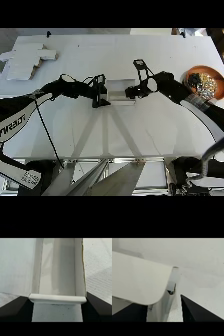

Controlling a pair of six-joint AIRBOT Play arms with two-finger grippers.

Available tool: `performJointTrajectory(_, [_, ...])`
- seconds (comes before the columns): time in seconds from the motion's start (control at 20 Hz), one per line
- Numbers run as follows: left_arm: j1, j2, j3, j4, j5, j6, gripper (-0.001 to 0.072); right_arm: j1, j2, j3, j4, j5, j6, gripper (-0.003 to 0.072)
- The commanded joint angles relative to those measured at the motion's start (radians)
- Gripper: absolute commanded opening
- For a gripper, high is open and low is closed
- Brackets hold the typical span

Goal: Fold the box and place the chain.

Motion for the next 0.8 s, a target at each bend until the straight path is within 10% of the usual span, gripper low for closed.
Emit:
performJointTrajectory(0.0, [0.000,0.000,0.000,-0.001,0.000,0.000,0.0501,0.011,-0.020,0.019,-0.074,0.077,0.090,0.0408])
performJointTrajectory(0.75, [0.000,0.000,0.000,0.000,0.000,0.000,0.0501,0.062,-0.081,0.073,-0.165,0.108,0.248,0.0290])
